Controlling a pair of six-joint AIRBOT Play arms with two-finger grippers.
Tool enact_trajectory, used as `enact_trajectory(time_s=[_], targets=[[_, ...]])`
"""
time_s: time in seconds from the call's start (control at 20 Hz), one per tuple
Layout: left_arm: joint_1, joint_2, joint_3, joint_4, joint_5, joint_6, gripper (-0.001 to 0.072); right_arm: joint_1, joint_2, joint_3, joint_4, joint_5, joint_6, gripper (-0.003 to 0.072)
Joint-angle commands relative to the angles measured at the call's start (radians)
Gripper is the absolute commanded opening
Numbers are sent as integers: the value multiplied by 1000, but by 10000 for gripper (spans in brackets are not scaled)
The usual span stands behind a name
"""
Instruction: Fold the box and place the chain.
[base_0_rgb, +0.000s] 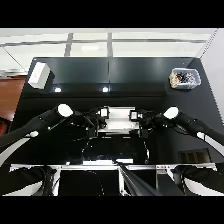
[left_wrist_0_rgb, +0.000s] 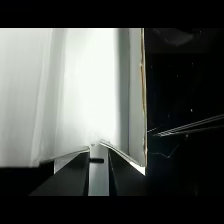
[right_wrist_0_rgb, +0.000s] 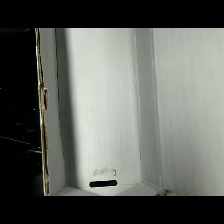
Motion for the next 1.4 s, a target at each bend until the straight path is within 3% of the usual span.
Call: enact_trajectory(time_s=[0.0,0.2,0.3,0.35,0.45,0.5,0.6,0.7,0.8,0.9,1.05,1.15,1.25,1.35], targets=[[-29,-26,1,-41,47,-2,161,1,0,0,0,0,0,198],[-27,-26,1,-42,55,-2,160,1,0,0,0,0,0,198],[-27,-25,1,-46,45,-4,24,1,0,0,0,0,0,198],[-29,-25,1,-61,45,-3,33,1,0,0,0,0,0,198],[-34,-24,1,-78,46,-4,360,1,0,0,0,0,0,198],[-34,-23,1,-70,44,-4,336,1,0,0,0,0,0,198],[-34,-14,1,-64,48,-4,55,1,0,0,0,0,0,198],[-29,6,1,-65,53,-18,255,1,0,0,0,0,0,198],[2,54,4,-18,27,-139,25,1,0,0,0,0,0,198],[72,134,8,96,-57,-407,24,1,0,0,0,0,0,198],[194,271,3,406,-199,-623,22,1,0,0,0,0,0,198],[281,315,-15,542,-192,-935,23,1,0,0,0,0,0,198],[394,297,-29,560,-201,-1287,24,1,0,0,0,0,0,198],[500,239,-57,353,-275,-1476,24,1,0,0,0,0,0,198]])
